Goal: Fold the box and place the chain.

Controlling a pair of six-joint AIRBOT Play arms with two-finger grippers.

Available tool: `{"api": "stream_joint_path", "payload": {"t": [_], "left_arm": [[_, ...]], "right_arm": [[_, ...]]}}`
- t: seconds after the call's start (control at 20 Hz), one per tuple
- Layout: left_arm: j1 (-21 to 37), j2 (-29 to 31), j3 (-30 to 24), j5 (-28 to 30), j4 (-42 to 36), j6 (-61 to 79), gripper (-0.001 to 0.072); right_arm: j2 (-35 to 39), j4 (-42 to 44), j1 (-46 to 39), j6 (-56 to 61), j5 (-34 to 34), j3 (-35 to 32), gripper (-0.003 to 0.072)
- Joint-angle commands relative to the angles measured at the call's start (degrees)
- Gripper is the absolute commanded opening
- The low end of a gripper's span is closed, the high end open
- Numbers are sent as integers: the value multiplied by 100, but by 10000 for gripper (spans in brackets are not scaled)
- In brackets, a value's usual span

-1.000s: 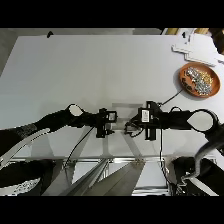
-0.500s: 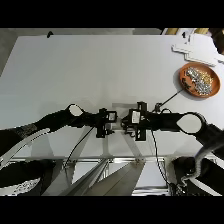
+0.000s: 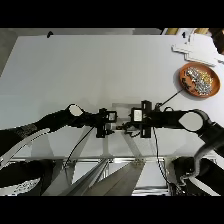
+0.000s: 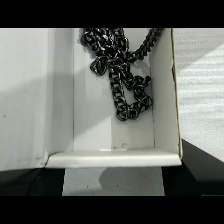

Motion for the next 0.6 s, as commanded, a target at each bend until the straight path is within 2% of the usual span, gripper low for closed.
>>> {"api": "stream_joint_path", "payload": {"t": [0.0,0.15,0.25,0.55], "left_arm": [[0,0,2,0,0,0,219],[0,0,2,0,0,0,219],[0,0,2,0,0,0,219],[0,0,2,0,2,0,219]], "right_arm": [[323,-245,-927,-42,756,7,239],[125,-903,-1626,-52,1088,0,220],[-157,-1198,-1707,-168,1064,-4,220],[-1287,-868,-1569,-1161,1058,-4,221]]}}
